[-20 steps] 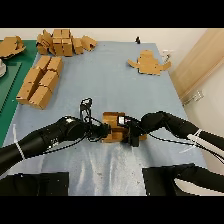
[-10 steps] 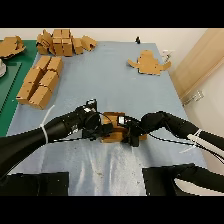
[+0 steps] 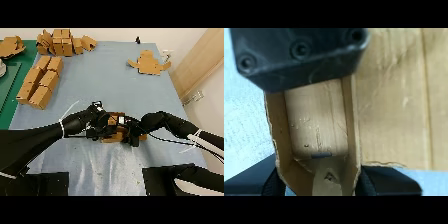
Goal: Fold the box.
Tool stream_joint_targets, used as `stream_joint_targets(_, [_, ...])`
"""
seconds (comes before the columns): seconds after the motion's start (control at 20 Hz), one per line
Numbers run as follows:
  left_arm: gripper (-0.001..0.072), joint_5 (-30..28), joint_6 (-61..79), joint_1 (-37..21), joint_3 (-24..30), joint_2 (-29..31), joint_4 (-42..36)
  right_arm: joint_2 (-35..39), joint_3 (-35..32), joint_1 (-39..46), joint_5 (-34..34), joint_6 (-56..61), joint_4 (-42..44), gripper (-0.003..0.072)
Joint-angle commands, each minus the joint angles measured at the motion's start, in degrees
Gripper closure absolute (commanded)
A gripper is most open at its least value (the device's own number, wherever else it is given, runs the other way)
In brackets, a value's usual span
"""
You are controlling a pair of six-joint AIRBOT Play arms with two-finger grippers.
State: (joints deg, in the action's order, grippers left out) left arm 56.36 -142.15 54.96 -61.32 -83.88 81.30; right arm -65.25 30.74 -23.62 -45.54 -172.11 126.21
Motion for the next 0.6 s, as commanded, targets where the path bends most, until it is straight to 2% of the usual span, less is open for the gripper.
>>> stream_joint_targets(0.0, [0.0300,1.31,-0.04,0.07,-0.39,-0.79,0.24,-0.02,0.00,-0.04,0.00,0.02,0.02,0.0237])
stream_joint_targets(0.1, [0.0302,1.01,0.31,0.07,-0.39,-0.79,0.37,-0.02,0.00,-0.07,0.00,0.02,0.02,0.0236])
stream_joint_targets(0.15, [0.0416,0.57,0.28,0.07,-0.39,-0.79,0.37,-0.02,0.00,-0.07,0.00,0.02,0.04,0.0236])
stream_joint_targets(0.2, [0.0587,-0.15,0.39,0.07,-0.39,-0.76,0.37,-0.02,0.00,-0.04,0.00,0.02,0.04,0.0236])
stream_joint_targets(0.25, [0.0688,-1.07,1.40,0.07,-0.42,-0.76,0.20,-0.02,0.00,-0.07,0.00,0.02,0.04,0.0236])
stream_joint_targets(0.55, [0.0698,-3.74,2.82,0.07,-0.42,-0.79,-0.57,-0.02,0.00,-0.07,0.00,0.02,0.04,0.0236])
